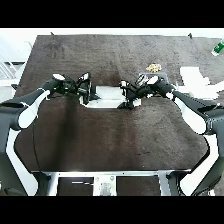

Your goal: Fold the box and place the chain.

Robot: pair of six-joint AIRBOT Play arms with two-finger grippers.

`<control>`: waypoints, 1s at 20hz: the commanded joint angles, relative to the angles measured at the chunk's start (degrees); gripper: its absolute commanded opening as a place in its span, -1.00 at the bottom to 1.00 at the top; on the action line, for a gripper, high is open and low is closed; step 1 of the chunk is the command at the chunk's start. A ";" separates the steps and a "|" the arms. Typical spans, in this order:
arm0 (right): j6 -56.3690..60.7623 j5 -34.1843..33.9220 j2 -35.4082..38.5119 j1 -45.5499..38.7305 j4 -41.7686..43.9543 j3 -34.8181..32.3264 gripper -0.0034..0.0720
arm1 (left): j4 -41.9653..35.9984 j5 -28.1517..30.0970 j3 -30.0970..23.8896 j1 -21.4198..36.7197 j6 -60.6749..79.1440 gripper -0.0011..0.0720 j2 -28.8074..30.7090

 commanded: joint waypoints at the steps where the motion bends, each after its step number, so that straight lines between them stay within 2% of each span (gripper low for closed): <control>1: 0.00 0.26 0.00 -0.02 -0.13 0.04 0.46 | -0.13 -2.49 1.16 0.50 0.04 -0.23 0.11; 6: 0.00 0.26 0.00 -0.02 -0.11 0.04 0.46 | 1.03 -12.11 6.56 4.31 -2.08 -0.23 0.11; 11: 0.00 0.26 0.00 -0.02 -0.13 0.04 0.46 | 0.66 -17.77 9.20 8.98 -3.08 -0.24 0.11; 12: 0.00 0.26 0.00 -0.02 -0.11 0.04 0.46 | 0.44 -19.04 9.20 9.29 -3.56 -0.51 0.11; 13: 0.02 0.26 0.00 -0.02 -0.11 0.04 0.46 | 0.79 -20.68 9.20 9.29 -3.30 -0.92 0.11; 17: 0.00 0.24 0.00 -0.02 -0.13 0.04 0.46 | -0.02 -20.68 9.18 9.27 -9.53 -0.94 0.44; 20: 0.00 0.24 0.00 -0.02 -0.13 0.04 0.46 | 0.15 -18.51 8.44 9.27 -13.44 -0.94 3.85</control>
